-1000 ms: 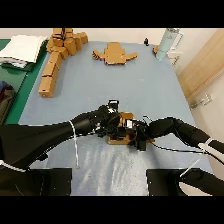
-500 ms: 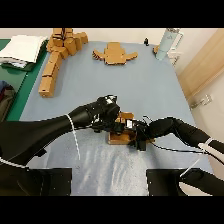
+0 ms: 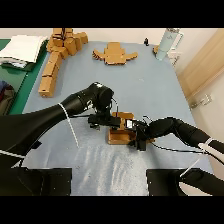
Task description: Fold the box.
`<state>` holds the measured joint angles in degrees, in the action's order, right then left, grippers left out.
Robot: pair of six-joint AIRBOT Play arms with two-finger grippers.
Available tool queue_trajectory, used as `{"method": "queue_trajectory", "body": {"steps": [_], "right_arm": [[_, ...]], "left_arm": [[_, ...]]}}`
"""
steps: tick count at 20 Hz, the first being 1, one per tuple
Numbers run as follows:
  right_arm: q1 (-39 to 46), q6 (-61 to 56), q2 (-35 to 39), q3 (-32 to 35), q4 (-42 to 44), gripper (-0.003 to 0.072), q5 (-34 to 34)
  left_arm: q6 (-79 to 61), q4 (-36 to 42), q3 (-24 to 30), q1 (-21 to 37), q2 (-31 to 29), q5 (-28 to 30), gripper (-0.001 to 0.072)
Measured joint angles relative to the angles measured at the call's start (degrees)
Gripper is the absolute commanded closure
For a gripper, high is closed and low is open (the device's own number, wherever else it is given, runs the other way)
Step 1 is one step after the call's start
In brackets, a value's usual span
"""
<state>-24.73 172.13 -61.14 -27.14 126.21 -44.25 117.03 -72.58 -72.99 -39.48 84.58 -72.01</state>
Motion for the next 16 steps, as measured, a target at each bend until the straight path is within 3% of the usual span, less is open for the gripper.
{"method": "queue_trajectory", "body": {"steps": [2, 4, 5, 11, 16], "right_arm": [[0.0, 0.0, 0.0, 0.0, 0.0, 0.0184, 0.0], [0.0, 0.0, 0.0, 0.0, 0.0, 0.0184, 0.0], [0.0, 0.0, 0.0, 0.0, 0.0, 0.0184, 0.0], [0.0, 0.0, 0.0, 0.0, 0.0, 0.0184, 0.0], [0.0, 0.0, 0.0, 0.0, 0.0, 0.0184, 0.0]], "left_arm": [[-2.4, 3.2, -0.1, 2.2, 0.0, -1.1, 0.0097], [-4.7, 6.0, -0.2, 4.5, 0.0, -2.3, 0.0632], [-6.1, 7.0, -0.3, 5.6, 0.0, -2.9, 0.0698], [-22.3, 9.3, -1.1, 9.4, -0.4, -3.3, 0.0699], [-39.2, 8.7, 3.1, 6.9, -6.4, 2.6, 0.07]]}}
